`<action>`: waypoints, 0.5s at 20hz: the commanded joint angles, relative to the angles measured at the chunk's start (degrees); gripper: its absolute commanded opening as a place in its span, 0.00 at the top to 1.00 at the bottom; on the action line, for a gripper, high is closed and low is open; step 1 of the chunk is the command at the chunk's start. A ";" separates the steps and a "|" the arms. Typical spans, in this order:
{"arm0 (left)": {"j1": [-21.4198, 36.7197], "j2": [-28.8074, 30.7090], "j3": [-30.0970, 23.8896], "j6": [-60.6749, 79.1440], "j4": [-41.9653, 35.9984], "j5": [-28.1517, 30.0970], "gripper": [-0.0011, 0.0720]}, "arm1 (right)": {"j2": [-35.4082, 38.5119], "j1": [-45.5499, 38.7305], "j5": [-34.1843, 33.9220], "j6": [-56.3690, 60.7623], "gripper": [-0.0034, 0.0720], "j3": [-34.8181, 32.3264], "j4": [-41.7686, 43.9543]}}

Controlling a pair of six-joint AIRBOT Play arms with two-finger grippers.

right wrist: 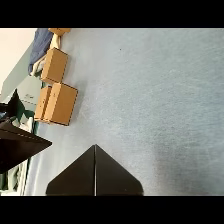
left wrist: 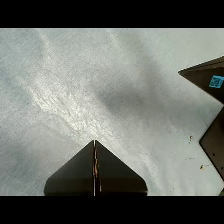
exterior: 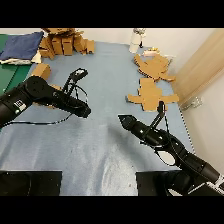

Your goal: Fold the box.

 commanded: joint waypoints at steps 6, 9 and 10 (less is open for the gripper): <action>0.02 0.04 0.04 0.00 0.02 0.00 0.97 | -0.04 -0.50 0.07 0.46 0.95 0.17 0.74; 0.02 0.04 0.04 0.00 0.02 0.00 0.97 | -0.04 -10.64 9.53 0.52 0.95 3.34 -0.15; 0.02 0.04 0.04 0.00 0.02 0.02 0.97 | -0.28 -17.18 15.85 0.44 0.95 5.60 -1.86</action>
